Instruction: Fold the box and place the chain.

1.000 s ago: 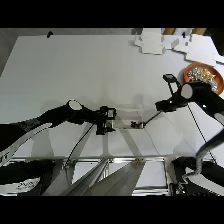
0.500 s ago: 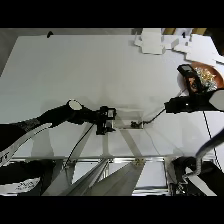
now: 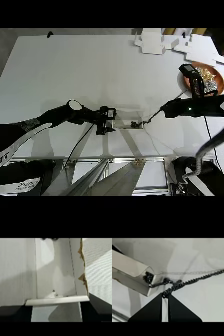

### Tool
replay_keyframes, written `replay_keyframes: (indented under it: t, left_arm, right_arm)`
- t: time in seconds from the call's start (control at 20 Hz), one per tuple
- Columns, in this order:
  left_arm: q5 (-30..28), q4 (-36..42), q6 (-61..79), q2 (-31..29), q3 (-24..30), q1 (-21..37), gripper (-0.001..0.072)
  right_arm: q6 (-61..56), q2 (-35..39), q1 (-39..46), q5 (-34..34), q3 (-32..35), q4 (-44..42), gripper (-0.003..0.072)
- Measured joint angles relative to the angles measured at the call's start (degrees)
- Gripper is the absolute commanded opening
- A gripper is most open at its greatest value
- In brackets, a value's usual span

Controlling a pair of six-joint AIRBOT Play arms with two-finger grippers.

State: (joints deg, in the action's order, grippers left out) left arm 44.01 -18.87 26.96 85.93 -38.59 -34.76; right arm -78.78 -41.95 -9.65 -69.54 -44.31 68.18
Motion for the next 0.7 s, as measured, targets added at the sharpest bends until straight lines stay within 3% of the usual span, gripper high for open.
replay_keyframes:
  t: [0.7]
  left_arm:
    - [-0.02, 0.00, 0.00, 0.00, 0.00, 0.00, 0.0150]
  right_arm:
    - [11.78, 0.72, 0.00, -4.87, 0.00, -20.00, 0.0025]
